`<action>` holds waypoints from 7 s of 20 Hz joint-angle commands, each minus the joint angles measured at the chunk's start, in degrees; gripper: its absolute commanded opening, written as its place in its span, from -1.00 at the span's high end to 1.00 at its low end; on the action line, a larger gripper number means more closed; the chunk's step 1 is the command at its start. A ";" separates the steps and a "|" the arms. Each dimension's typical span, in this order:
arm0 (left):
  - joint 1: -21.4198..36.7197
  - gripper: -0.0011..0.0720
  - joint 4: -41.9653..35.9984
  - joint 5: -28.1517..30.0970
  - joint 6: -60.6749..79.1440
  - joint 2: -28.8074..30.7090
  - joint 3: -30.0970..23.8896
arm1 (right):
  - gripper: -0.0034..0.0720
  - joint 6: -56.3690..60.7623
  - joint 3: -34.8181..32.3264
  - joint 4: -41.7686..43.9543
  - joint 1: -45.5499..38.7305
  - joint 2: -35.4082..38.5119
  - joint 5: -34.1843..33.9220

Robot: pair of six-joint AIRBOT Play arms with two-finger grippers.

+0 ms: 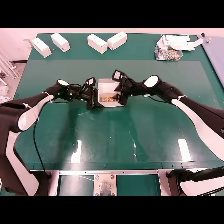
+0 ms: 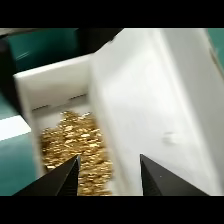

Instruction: Fold the box and place the chain.

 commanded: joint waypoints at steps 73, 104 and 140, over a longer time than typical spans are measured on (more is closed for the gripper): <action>0.07 -0.49 0.00 -0.04 0.04 0.02 0.07 | -0.09 0.13 31.17 4.20 -7.61 -18.14 43.67; 0.07 -0.49 -0.02 -0.07 0.02 0.02 0.07 | -0.06 1.60 30.93 1.40 -6.80 -18.47 38.53; 0.07 -0.49 -0.02 -0.02 0.04 0.02 0.07 | 0.88 -8.31 18.58 18.18 -9.90 -18.49 41.57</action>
